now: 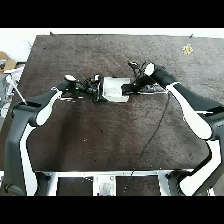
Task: Fold the box and place the chain.
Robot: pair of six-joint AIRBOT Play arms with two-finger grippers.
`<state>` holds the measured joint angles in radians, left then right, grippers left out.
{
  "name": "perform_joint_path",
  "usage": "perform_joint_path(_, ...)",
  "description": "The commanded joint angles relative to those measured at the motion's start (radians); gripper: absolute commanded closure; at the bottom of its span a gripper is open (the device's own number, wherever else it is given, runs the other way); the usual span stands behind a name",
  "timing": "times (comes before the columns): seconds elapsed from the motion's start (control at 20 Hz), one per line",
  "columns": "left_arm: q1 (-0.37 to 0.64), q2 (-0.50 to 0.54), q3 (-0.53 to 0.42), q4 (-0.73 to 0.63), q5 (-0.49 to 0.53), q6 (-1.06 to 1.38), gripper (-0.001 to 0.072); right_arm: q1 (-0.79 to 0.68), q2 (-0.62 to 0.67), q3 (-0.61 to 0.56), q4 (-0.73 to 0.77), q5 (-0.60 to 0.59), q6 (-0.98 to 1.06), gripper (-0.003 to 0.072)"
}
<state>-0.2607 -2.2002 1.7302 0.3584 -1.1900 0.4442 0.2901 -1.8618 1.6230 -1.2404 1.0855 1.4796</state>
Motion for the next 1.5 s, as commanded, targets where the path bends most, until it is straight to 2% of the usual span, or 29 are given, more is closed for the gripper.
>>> perform_joint_path(0.0,0.000,0.000,0.000,0.000,0.000,-0.001,0.0434,0.060,-0.042,0.097,-0.234,0.072,0.195,0.0311)
perform_joint_path(0.1,0.000,0.000,0.000,0.000,0.000,-0.001,0.0434,0.095,-0.074,0.157,-0.326,0.133,0.257,0.0310)
perform_joint_path(0.25,0.001,0.000,0.000,0.000,0.000,-0.001,0.0434,0.101,-0.084,0.163,-0.345,0.168,0.335,0.0310)
perform_joint_path(0.5,0.000,0.000,0.000,0.000,0.000,-0.001,0.0434,0.102,-0.092,0.163,-0.333,0.162,0.410,0.0313)
perform_joint_path(0.55,0.000,0.000,0.000,0.000,0.000,-0.001,0.0434,0.103,-0.097,0.163,-0.323,0.155,0.410,0.0367)
perform_joint_path(0.6,0.000,0.000,0.000,0.000,0.000,-0.001,0.0434,0.106,-0.101,0.161,-0.323,0.145,0.422,0.0383)
perform_joint_path(1.0,0.000,0.000,0.000,0.000,0.000,-0.001,0.0434,0.115,-0.118,0.158,-0.331,0.138,0.471,0.0383)
perform_joint_path(1.05,0.000,0.000,0.000,0.000,0.000,-0.001,0.0434,0.115,-0.118,0.157,-0.331,0.137,0.474,0.0413)
perform_joint_path(1.1,0.000,0.000,0.000,0.000,0.000,-0.001,0.0434,0.115,-0.118,0.156,-0.331,0.129,0.476,0.0489)
perform_joint_path(1.4,0.000,0.000,0.000,0.000,0.000,-0.002,0.0434,0.116,-0.120,0.156,-0.332,0.126,0.509,0.0492)
perform_joint_path(1.45,0.000,0.000,0.000,0.000,0.000,-0.002,0.0434,0.116,-0.120,0.156,-0.331,0.119,0.509,0.0622)
